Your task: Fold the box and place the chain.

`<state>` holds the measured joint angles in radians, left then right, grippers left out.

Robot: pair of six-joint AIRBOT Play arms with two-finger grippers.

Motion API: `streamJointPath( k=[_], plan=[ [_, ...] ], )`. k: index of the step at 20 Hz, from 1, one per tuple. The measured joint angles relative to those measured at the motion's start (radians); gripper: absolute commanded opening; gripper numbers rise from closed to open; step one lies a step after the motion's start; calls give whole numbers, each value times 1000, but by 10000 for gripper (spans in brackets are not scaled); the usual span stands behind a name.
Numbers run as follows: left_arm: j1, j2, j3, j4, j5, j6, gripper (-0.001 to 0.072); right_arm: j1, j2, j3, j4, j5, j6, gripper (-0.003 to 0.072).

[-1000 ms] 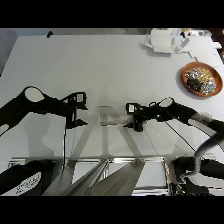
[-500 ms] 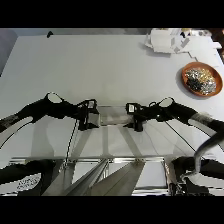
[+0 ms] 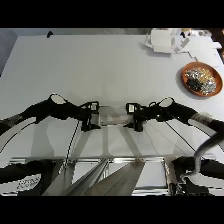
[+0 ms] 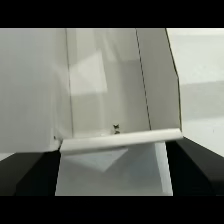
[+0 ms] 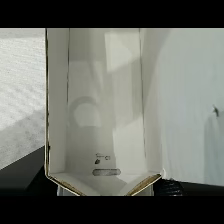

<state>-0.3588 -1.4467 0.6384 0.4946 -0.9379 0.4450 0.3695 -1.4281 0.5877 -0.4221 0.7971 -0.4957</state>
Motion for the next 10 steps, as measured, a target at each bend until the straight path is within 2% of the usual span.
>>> streamJointPath(
  k=[4, 5, 6, 7, 8, 10],
  plan=[
    [-8, -3, 0, -30, 5, 1, 696, 0, 0, 0, 0, 0, 0, 416],
    [-9, -4, 0, -37, 5, 1, 650, 0, 0, 0, 0, 0, 0, 416],
    [-10, -4, 0, -42, 6, 1, 435, 0, 0, 0, 0, 0, 0, 416],
    [-10, -4, 0, -46, 6, 0, 278, 0, 0, 0, 1, 2, 2, 416],
    [-10, -5, 0, -47, 7, 1, 191, 0, 0, 0, 1, 1, 2, 416],
    [-10, -5, 0, -47, 10, 1, 210, 0, 0, 0, 1, 1, 2, 416]
  ],
)
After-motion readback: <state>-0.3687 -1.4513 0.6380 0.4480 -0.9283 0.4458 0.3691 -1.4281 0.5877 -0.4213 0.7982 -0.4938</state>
